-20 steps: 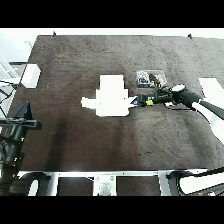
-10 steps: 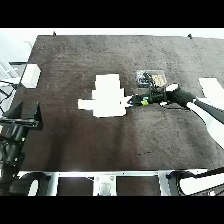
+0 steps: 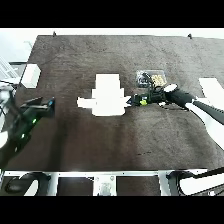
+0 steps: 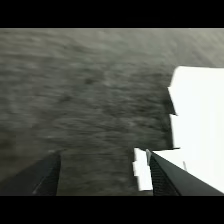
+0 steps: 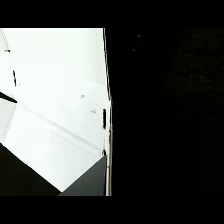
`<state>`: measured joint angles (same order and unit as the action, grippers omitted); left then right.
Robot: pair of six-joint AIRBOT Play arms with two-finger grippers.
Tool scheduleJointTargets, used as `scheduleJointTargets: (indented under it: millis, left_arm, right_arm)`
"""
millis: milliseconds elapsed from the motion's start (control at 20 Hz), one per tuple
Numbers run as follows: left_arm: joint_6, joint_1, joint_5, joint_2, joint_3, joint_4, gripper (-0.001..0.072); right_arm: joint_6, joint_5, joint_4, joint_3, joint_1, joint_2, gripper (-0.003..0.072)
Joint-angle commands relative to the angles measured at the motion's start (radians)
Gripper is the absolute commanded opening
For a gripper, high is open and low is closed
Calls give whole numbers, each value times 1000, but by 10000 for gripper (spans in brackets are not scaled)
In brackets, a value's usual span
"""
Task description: Fold the box and place the chain.
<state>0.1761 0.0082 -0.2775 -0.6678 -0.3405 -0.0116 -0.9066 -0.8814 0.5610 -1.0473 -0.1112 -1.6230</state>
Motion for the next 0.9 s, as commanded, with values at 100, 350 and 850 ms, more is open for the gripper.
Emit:
scheduleJointTargets:
  millis: [100,350,850]
  left_arm:
    - [109,1,-398,-590,-446,-121,596]
    - [492,1,-803,-965,-975,-620,596]
    - [711,-76,-1041,-1319,-1547,-846,595]
  right_arm:
    - [7,16,-3,0,-1,0,12]
    - [29,19,0,0,-1,0,13]
    - [29,26,31,0,0,0,14]
